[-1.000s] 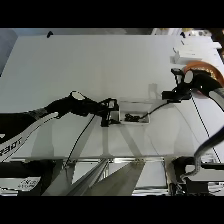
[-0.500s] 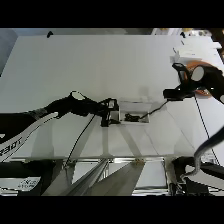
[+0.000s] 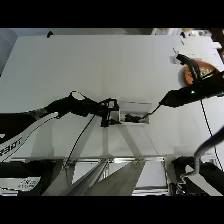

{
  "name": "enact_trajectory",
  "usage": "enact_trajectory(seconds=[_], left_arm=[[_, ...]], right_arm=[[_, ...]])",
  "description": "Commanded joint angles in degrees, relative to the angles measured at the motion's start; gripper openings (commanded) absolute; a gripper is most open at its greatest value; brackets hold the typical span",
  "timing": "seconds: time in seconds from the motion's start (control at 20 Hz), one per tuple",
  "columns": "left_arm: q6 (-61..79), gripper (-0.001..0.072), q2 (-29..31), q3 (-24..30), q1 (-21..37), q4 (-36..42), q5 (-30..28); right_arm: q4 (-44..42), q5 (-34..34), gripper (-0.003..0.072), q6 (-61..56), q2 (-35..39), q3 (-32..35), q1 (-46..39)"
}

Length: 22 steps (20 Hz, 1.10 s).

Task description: Fold the box and place the chain.

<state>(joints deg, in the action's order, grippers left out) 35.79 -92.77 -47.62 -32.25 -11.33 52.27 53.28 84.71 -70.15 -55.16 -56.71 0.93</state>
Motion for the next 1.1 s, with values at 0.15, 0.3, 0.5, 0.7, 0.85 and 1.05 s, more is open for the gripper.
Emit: enact_trajectory(seconds=[0.15,0.3,0.5,0.7,0.85,1.05], left_arm=[[0.0,0.0103,0.0,0.0,0.0,0.0,0.2],[0.0,0.0103,0.0,0.0,0.0,0.0,0.2],[0.0,0.0103,0.0,0.0,0.0,0.0,0.2],[0.0,0.0103,0.0,0.0,0.0,0.0,0.2],[0.0,0.0103,0.0,0.0,0.0,0.0,0.3],[0.0,0.0103,0.0,0.0,0.0,0.0,0.3]], right_arm=[[-9.8,-4.3,0.0016,6.8,5.0,0.5,9.0],[-9.5,-17.1,0.0016,8.4,4.5,3.3,17.0],[-5.5,-23.8,0.0016,7.1,0.7,5.8,22.3],[-0.9,-24.2,0.0017,5.4,-4.3,8.3,22.9],[4.7,-24.6,0.0022,0.6,-8.0,10.1,22.9],[4.6,-21.9,0.0246,-0.1,-9.2,10.0,22.9]])
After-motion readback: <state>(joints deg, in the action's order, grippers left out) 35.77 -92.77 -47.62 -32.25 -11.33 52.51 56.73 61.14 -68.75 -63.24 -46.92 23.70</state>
